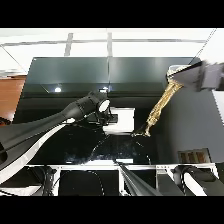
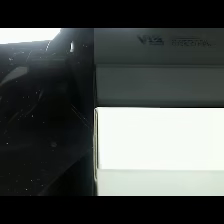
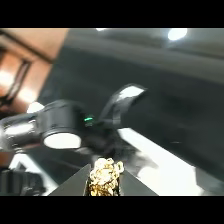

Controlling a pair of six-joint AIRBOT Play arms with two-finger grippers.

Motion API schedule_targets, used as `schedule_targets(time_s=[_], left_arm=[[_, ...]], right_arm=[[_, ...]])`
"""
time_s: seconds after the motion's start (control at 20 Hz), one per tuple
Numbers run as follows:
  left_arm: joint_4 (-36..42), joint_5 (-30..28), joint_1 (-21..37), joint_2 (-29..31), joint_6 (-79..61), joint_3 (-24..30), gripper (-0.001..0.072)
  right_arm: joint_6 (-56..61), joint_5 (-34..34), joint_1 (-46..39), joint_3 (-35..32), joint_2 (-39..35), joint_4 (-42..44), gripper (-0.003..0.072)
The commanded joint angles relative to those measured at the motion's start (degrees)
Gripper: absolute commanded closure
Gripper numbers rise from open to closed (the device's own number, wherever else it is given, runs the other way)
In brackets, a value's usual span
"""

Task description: Fold the box and place the chain.

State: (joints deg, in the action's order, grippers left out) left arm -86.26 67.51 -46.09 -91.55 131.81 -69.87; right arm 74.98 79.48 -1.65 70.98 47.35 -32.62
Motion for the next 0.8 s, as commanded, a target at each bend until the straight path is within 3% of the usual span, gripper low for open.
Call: schedule_targets(time_s=[0.0,0.4,0.75], left_arm=[[0.0,0.0,0.0,0.0,0.0,0.0,0.0683],[0.0,0.0,0.0,0.0,0.0,0.0,0.0683],[0.0,0.0,0.0,0.0,0.0,0.0,0.0683]], right_arm=[[-0.2,-8.3,8.5,-3.9,-0.3,3.0,0.0672],[-4.2,-18.6,12.8,-3.7,0.4,18.7,0.0672],[-4.8,-19.9,12.9,2.8,0.5,19.3,0.0672]])
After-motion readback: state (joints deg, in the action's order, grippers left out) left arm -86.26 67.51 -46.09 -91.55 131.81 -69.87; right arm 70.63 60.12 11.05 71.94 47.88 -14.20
